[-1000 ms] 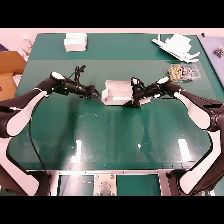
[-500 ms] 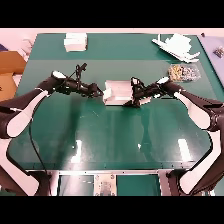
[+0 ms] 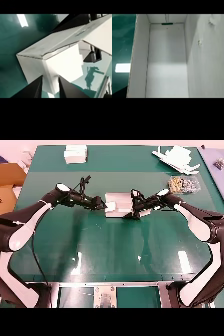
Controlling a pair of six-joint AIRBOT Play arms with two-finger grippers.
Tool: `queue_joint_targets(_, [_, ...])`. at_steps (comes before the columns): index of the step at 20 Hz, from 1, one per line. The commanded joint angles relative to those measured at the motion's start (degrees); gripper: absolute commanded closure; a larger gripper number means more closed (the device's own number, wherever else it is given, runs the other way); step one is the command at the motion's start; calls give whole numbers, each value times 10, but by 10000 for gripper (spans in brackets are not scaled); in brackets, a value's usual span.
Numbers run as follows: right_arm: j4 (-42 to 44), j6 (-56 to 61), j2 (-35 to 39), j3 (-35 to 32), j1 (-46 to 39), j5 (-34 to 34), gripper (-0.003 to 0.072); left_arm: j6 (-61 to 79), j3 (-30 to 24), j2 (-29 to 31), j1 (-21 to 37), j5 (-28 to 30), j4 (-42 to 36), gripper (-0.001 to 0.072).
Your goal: Fold the box and place the chain.
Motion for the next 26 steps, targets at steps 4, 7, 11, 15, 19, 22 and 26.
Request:
queue_joint_targets(4, [0,0,0,0,0,0,64,-66,33,2,-24,25,66,452])
queue_joint_targets(7, [0,0,0,0,0,0,64,-177,78,2,-51,32,204,452])
queue_joint_targets(11, [0,0,0,0,0,0,64,-270,127,2,-79,22,301,452])
queue_joint_targets(15, [0,0,0,0,0,0,64,-356,157,1,-109,-5,399,452])
queue_joint_targets(19, [0,0,0,0,0,0,64,-429,159,1,-129,-21,444,452])
queue_joint_targets(22, [0,0,0,0,0,0,64,-448,159,1,-142,-20,448,452])
queue_joint_targets(26, [0,0,0,0,0,0,64,-489,159,1,-161,-22,469,452])
